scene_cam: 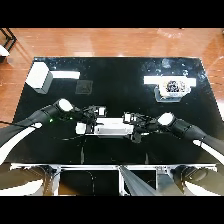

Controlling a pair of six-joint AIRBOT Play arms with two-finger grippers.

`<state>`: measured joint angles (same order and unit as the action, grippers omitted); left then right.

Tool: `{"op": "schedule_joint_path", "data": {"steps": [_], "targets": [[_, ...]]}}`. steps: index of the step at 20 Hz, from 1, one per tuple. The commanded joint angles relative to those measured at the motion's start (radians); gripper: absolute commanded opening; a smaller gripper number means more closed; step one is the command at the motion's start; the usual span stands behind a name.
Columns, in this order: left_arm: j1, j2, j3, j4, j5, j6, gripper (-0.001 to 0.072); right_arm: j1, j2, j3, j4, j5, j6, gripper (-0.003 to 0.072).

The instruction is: Fold the box and place the chain.

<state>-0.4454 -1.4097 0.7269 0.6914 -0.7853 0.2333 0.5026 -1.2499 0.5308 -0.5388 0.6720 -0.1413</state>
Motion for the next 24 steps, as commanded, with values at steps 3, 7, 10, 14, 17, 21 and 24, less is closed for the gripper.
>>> {"op": "schedule_joint_path", "data": {"steps": [3, 7, 10, 14, 17, 21, 24], "targets": [[0.000, 0.000, 0.000, 0.000, 0.000, 0.002, 0.0016, 0.002, -0.001, 0.001, -0.002, -0.003, 0.002, 0.0696], [0.000, 0.000, 0.000, 0.000, 0.000, 0.002, 0.0015, 0.002, -0.001, 0.001, -0.002, -0.003, 0.002, 0.0695], [0.000, 0.000, 0.000, 0.000, 0.000, 0.002, 0.0016, 0.007, -0.001, 0.001, -0.011, -0.007, 0.006, 0.0695], [0.000, 0.000, 0.000, 0.000, 0.000, 0.002, 0.0016, 0.019, -0.002, 0.001, -0.020, -0.024, 0.019, 0.0695], [0.000, 0.000, 0.000, 0.000, 0.000, 0.002, 0.0015, 0.019, -0.002, 0.001, -0.021, -0.027, 0.022, 0.0695], [0.000, 0.000, 0.000, 0.000, 0.000, 0.002, 0.0016, 0.019, -0.002, 0.001, -0.020, -0.028, 0.023, 0.0695], [0.000, 0.000, 0.000, 0.000, 0.000, 0.002, 0.0016, 0.019, -0.002, 0.001, -0.020, -0.029, 0.024, 0.0530]]}}
